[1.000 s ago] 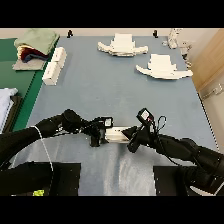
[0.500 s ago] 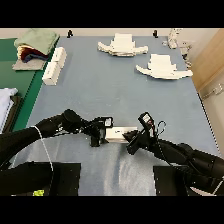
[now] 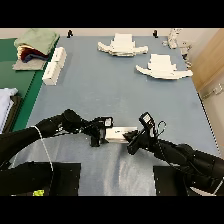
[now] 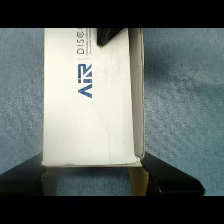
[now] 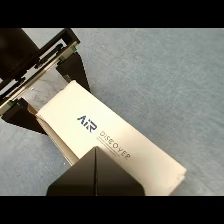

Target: Fold the box.

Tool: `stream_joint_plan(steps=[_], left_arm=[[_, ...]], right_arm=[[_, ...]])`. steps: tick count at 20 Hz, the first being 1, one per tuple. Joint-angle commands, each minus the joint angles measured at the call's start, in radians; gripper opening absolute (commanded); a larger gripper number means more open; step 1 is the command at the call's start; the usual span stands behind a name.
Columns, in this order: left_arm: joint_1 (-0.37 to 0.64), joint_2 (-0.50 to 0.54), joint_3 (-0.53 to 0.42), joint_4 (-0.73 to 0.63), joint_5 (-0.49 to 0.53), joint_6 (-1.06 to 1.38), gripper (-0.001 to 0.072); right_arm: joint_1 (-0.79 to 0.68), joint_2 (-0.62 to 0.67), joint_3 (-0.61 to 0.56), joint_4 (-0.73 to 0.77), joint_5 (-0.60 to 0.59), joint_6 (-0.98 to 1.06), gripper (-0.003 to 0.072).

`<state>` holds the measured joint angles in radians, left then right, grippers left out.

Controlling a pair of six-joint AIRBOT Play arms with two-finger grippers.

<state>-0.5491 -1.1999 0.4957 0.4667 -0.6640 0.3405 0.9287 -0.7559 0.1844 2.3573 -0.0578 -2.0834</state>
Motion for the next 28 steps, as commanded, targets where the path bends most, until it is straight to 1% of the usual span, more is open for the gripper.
stream_joint_plan(steps=[1,4,7,8,9,10,12,14,15,17,19,20,22,24,28], left_arm=[[0.000,0.000,0.001,0.000,0.000,0.000,0.0467],[0.000,0.000,0.001,0.000,0.000,0.000,0.0467],[0.000,0.000,0.001,0.000,0.000,0.000,0.0467],[0.000,0.000,0.001,0.000,0.000,0.000,0.0467],[0.000,0.000,0.001,0.000,0.000,0.000,0.0467],[0.000,0.000,0.001,0.000,0.000,0.000,0.0467],[0.000,0.000,0.001,0.000,0.000,0.000,0.0467],[0.000,0.000,0.001,0.000,0.000,0.000,0.0467],[0.000,0.000,0.001,0.000,0.000,0.000,0.0467],[0.000,0.000,0.001,0.000,0.000,0.000,0.0467],[0.000,0.000,0.001,0.000,0.000,0.000,0.0466],[0.000,0.000,0.001,0.000,0.000,0.000,0.0467],[0.000,0.000,0.001,0.000,0.000,0.000,0.0467],[0.000,0.000,0.001,0.000,0.000,0.000,0.0467],[0.000,0.000,0.001,0.000,0.000,0.000,0.0467]], right_arm=[[0.000,0.080,0.003,-0.051,0.052,-0.005,0.0004],[-0.001,0.151,0.004,-0.123,0.081,-0.005,0.0018],[-0.029,0.159,0.026,-0.182,0.070,-0.016,0.0018],[-0.048,0.153,0.048,-0.208,0.051,-0.033,0.0018],[-0.080,0.141,0.085,-0.238,0.009,-0.046,0.0018],[-0.133,0.120,0.140,-0.278,-0.071,-0.046,0.0018],[-0.259,0.045,0.279,-0.380,-0.264,-0.044,0.0018],[-0.390,-0.059,0.435,-0.435,-0.441,-0.019,0.0018],[-0.448,-0.117,0.513,-0.465,-0.522,0.037,0.0017],[-0.554,-0.246,0.682,-0.558,-0.710,0.220,0.0018],[-0.617,-0.366,0.815,-0.661,-0.875,0.385,0.0018],[-0.637,-0.415,0.859,-0.697,-0.935,0.446,0.0018],[-0.663,-0.493,0.919,-0.745,-1.034,0.552,0.0018],[-0.670,-0.546,0.949,-0.773,-1.097,0.627,0.0018],[-0.669,-0.571,0.952,-0.767,-1.086,0.640,0.0018]])
